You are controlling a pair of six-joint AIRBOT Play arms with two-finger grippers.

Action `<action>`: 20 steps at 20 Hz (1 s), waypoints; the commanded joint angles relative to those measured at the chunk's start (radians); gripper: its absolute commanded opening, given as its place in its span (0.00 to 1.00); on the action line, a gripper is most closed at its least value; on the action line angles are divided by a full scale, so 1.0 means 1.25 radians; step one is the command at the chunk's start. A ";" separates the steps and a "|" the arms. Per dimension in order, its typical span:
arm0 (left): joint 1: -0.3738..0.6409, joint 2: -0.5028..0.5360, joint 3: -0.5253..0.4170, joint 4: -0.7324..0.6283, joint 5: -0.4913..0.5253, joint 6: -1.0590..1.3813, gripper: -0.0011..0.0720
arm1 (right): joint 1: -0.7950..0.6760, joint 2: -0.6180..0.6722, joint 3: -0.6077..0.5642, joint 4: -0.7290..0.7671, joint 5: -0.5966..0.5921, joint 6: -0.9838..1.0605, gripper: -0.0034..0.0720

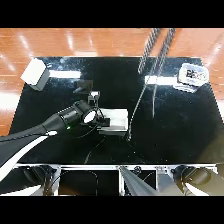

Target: Fold the box and place the chain.

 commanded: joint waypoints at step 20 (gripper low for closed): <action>0.000 0.000 0.000 0.000 0.000 0.000 0.04 | 0.031 -0.041 0.113 -0.002 -0.059 -0.131 0.10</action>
